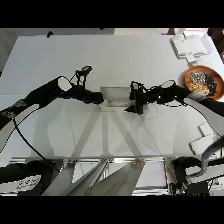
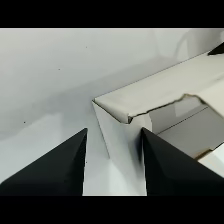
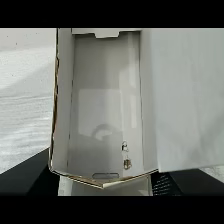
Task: Fold the box and place the chain.
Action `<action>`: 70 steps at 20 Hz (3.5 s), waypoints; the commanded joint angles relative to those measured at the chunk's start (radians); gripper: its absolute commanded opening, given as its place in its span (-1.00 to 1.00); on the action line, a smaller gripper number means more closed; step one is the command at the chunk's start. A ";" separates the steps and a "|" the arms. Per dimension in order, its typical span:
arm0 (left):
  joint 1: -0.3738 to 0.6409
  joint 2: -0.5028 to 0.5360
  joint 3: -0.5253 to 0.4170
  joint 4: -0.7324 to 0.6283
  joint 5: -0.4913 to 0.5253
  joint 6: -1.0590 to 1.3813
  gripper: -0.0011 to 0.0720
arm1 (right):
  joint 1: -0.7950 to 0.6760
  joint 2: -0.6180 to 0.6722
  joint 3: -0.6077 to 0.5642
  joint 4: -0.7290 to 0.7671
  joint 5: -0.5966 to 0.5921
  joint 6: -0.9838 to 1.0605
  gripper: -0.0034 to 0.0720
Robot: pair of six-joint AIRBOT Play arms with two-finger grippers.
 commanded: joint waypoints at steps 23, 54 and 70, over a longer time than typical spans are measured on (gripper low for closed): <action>-0.213 -0.167 0.280 0.512 -0.307 -0.728 -0.06 | 0.000 0.000 0.001 0.000 0.000 0.000 0.15; -0.077 0.148 0.270 0.413 -0.554 0.092 0.01 | 0.000 0.000 0.001 0.000 0.000 0.000 0.15; 0.159 -0.039 0.005 -0.250 -0.216 1.661 0.95 | 0.000 0.000 0.001 0.000 0.000 0.000 0.15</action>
